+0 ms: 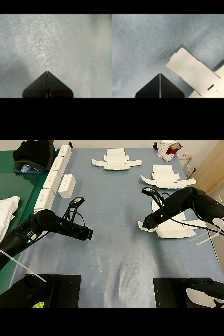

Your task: Fold the box.

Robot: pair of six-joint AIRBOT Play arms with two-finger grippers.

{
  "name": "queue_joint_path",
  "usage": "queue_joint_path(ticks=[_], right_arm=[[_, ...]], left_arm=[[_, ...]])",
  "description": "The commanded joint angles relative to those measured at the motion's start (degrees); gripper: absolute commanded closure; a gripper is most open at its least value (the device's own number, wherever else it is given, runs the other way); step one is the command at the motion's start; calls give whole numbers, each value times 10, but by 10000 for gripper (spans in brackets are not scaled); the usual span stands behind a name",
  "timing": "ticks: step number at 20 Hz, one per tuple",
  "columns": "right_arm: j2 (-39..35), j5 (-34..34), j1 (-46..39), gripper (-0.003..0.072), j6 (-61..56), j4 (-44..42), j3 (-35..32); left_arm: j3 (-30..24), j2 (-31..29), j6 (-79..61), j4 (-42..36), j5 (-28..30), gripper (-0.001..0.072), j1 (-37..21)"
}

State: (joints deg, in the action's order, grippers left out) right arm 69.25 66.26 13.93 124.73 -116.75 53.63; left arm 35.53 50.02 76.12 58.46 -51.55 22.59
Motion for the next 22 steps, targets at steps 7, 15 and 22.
queue_joint_path(ticks=[7,15,22], right_arm=[[0,0,0,682,0,0,0],[0,2,0,682,-11,-16,0],[0,-23,-1,649,-286,-42,9]], left_arm=[[0,0,0,0,0,695,-1],[0,0,0,0,0,696,-1],[0,0,0,-23,32,696,0]])
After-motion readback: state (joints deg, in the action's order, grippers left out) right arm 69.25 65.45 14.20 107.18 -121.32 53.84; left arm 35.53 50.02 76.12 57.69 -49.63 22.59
